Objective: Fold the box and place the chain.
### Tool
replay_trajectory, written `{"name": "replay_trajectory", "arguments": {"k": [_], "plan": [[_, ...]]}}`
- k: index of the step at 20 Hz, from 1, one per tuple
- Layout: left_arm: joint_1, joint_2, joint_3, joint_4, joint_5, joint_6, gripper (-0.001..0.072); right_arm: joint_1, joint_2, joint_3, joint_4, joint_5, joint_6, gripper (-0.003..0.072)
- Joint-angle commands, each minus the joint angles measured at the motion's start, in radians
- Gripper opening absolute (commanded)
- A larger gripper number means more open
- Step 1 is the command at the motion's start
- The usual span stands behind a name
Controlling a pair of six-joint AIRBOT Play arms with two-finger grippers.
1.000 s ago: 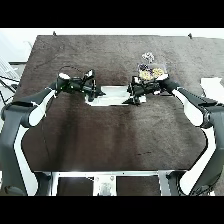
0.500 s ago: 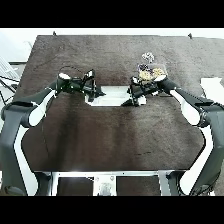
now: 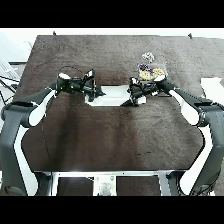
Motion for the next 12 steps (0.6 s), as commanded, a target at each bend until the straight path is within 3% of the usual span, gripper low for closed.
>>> {"name": "replay_trajectory", "arguments": {"k": [1,5,8,12], "plan": [[0.0,0.001,0.0,0.001,-0.001,0.0,0.0021,0.0,-0.001,0.001,-0.003,-0.015,-0.003,0.0616],[0.0,0.001,0.0,0.001,-0.001,0.0,0.0021,0.0,-0.001,0.001,-0.002,-0.015,-0.003,0.0615],[0.0,0.001,0.0,0.001,-0.001,0.0,0.0021,0.0,-0.001,0.001,-0.002,-0.015,-0.003,0.0495],[0.0,0.001,0.0,0.001,-0.001,0.0,0.0021,0.0,-0.001,0.001,-0.001,-0.024,-0.004,0.0496]]}}
